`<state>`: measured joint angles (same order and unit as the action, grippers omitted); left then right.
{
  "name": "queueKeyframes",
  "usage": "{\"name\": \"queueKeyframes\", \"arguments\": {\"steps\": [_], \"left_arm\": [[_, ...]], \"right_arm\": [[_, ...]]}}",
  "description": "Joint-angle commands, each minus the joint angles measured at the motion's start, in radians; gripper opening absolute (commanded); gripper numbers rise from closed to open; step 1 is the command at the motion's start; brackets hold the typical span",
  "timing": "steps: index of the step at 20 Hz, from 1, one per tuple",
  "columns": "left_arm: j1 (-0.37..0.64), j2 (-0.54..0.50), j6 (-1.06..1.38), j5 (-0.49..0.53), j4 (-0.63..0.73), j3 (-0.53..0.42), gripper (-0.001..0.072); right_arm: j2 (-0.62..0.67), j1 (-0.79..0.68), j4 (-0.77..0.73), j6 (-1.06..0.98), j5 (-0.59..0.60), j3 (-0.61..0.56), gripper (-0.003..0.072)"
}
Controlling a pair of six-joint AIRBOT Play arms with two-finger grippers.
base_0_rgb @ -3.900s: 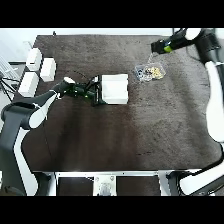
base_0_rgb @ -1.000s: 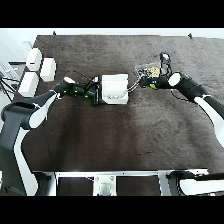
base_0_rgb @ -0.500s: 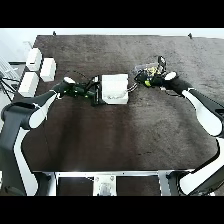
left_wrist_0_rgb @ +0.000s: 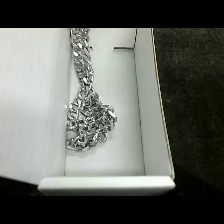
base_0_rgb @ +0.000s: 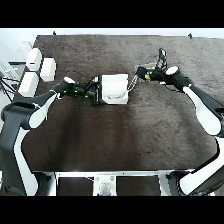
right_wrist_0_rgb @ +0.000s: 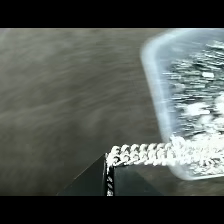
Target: Fold the box and place the chain.
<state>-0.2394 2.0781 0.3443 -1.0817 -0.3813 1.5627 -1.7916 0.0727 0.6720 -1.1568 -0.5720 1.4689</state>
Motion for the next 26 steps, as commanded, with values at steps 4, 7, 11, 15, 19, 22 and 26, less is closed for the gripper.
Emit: {"name": "queueKeyframes", "arguments": {"steps": [4, 7, 11, 15, 19, 22, 26], "left_arm": [[0.0, 0.0, 0.0, 0.001, 0.0, 0.0, 0.0356], [0.0, 0.0, 0.0, 0.0, 0.0, 0.0, 0.0356], [0.0, 0.0, 0.0, 0.0, 0.0, 0.0, 0.0356], [0.0, 0.0, 0.0, 0.0, 0.0, 0.0, 0.0356], [0.0, 0.0, 0.0, 0.0, 0.0, 0.0, 0.0357], [0.0, 0.0, 0.0, 0.0, 0.0, 0.0, 0.0356], [0.0, 0.0, 0.0, 0.0, 0.0, 0.0, 0.0356]], "right_arm": [[0.278, 0.14, 0.491, -0.268, -0.127, 0.004, 0.0006], [0.391, 0.273, 0.819, -0.505, -0.196, 0.004, 0.0006], [0.454, 0.435, 1.011, -0.688, -0.286, 0.004, 0.0006], [0.454, 0.558, 1.069, -0.782, -0.312, 0.0, 0.0006], [0.453, 0.663, 1.077, -0.864, -0.309, 0.0, 0.0006], [0.439, 0.714, 1.136, -0.921, -0.305, -0.001, 0.0006], [0.427, 0.717, 1.145, -0.96, -0.272, -0.056, 0.0007]]}}
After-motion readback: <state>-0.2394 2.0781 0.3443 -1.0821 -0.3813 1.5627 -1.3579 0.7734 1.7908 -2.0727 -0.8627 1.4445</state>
